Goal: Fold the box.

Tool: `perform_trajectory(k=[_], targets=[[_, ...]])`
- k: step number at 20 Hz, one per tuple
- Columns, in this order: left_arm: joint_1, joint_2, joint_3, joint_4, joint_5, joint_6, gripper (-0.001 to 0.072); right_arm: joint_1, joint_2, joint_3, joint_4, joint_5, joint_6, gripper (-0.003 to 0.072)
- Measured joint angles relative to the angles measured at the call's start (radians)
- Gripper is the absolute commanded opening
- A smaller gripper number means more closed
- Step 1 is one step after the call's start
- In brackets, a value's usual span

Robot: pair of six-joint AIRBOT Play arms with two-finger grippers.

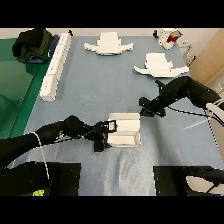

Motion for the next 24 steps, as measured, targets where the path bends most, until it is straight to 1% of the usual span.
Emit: perform_trajectory(k=[2,4,6,10,14,16,18,21,24], targets=[[0.0,0.0,0.0,0.0,0.0,0.0,0.0381,-0.028,-0.074,0.001,0.137,-0.024,-0.147,0.0007],[0.0,0.0,0.0,0.0,0.0,0.0,0.0381,-0.042,-0.134,0.002,0.248,-0.083,-0.295,0.0007],[0.0,0.0,0.0,0.0,0.0,0.0,0.0381,-0.041,-0.171,0.002,0.322,-0.164,-0.426,0.0007],[0.0,0.0,0.0,0.0,0.0,0.0,0.0381,-0.021,-0.185,0.003,0.386,-0.282,-0.619,0.0007],[0.0,0.0,0.0,0.0,0.001,0.0,0.0381,0.027,-0.138,0.002,0.394,-0.309,-0.759,0.0007],[0.0,0.0,0.0,0.0,0.001,0.0,0.0381,0.062,-0.098,-0.009,0.388,-0.283,-0.814,0.0007],[0.0,0.0,0.0,0.0,0.001,0.0,0.0381,0.106,-0.051,-0.037,0.38,-0.224,-0.862,0.0007],[0.0,0.0,0.0,0.001,0.001,0.0,0.0381,0.19,0.033,-0.104,0.356,-0.095,-0.926,0.0007],[0.0,0.0,0.0,0.001,0.002,0.0,0.0381,0.28,0.127,-0.178,0.302,0.063,-0.959,0.0007]])
